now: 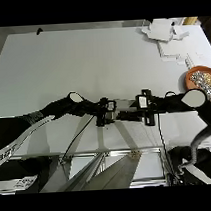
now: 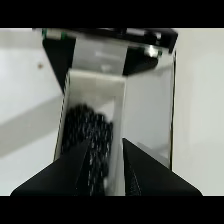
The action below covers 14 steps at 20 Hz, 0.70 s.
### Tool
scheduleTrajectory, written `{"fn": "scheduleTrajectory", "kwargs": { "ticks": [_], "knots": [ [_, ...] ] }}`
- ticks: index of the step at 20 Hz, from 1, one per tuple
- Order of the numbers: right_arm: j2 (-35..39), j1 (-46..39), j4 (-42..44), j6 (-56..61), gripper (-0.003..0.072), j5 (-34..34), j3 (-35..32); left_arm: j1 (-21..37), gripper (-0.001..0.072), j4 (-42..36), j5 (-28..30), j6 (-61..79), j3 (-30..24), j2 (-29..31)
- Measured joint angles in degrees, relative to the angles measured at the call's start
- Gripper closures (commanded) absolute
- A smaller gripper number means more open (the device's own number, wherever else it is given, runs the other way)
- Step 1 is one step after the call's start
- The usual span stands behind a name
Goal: Fold the box and place the chain.
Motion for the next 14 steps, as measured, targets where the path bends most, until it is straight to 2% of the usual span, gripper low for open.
{"fn": "scheduleTrajectory", "kwargs": {
  "ticks": [5, 10, 14],
  "knots": [
    [3.3, -10.3, -9.9, -0.2, 0.0465, 7.7, -0.2, 0.0, 0.0205, 0.0, 0.0, 0.0, 0.0, 0.0],
    [-0.3, -14.2, -12.7, -3.5, 0.0465, 8.1, -1.4, 0.0, 0.0206, 0.0, 0.0, 0.0, 0.0, 0.0],
    [-3.4, -14.8, -11.0, -7.2, 0.0465, 6.3, -3.1, 0.0, 0.0206, 0.0, 0.0, 0.0, 0.0, 0.0]
  ]
}}
